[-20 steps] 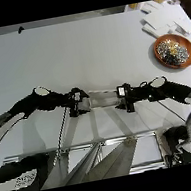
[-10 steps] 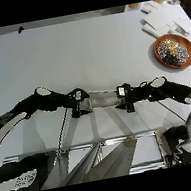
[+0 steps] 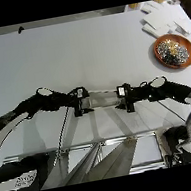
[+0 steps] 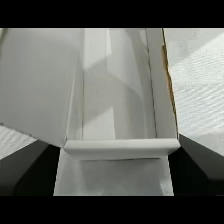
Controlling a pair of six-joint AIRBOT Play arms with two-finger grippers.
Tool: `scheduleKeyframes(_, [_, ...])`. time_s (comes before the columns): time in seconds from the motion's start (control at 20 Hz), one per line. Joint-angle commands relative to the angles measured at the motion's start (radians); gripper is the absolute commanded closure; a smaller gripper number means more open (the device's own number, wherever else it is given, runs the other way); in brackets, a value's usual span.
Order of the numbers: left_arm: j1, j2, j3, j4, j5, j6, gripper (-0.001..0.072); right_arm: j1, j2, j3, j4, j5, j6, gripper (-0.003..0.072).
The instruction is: Fold the box and place the chain.
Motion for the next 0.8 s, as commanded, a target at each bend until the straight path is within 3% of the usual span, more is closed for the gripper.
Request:
scheduleKeyframes(0.0, [-0.005, 0.0, 0.001, -0.009, 0.013, 0.0, 0.0112, 0.0, 0.0, 0.0, 0.0, 0.0, 0.0, 0.0289])
scheduleKeyframes(0.2, [-0.018, 0.001, 0.0, -0.002, 0.036, -0.011, 0.0583, 0.0, 0.0, 0.0, 0.0, 0.0, 0.0, 0.0289])
scheduleKeyframes(0.25, [-0.028, 0.002, 0.001, -0.001, 0.055, -0.018, 0.064, 0.0, 0.0, 0.0, 0.0, 0.0, 0.0, 0.0289])
scheduleKeyframes(0.75, [-0.035, 0.003, 0.0, 0.013, 0.057, -0.02, 0.0639, 0.0, 0.0, 0.0, 0.0, 0.0, 0.0, 0.0289])
